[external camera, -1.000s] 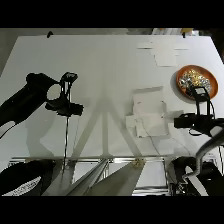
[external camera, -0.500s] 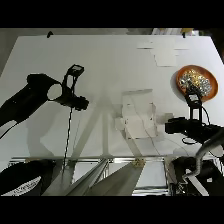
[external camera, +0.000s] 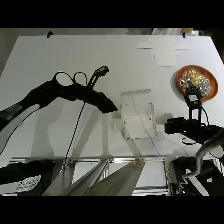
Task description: Fold the box and place the chain.
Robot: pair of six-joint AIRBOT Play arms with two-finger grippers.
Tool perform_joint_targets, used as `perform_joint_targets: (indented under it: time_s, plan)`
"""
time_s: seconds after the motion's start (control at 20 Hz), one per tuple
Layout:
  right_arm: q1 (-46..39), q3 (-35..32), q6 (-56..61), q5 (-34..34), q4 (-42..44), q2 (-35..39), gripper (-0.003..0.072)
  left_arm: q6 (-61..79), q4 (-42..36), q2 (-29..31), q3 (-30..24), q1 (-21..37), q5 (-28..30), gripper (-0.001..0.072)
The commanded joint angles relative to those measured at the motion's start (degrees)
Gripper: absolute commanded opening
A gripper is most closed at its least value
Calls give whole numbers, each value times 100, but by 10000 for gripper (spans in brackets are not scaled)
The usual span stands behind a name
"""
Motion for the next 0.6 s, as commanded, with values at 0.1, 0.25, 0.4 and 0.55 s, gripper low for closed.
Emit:
perform_joint_targets:
  time_s: [0.1, 0.25, 0.4, 0.55]
  plan:
    - [7, -2, -256, 17, 142, 4, 14, 741, -629, -1143, 723, 81, -601, 576]
    - [7, -2, -256, 24, 177, 4, 14, 743, -636, -1414, 774, -17, -693, 574]
    - [7, -2, -258, 24, 177, 4, 14, 852, -640, -1655, 776, -229, -531, 574]
    - [7, -2, -256, 37, 177, 4, 14, 1060, -999, -1827, 776, -247, -505, 566]
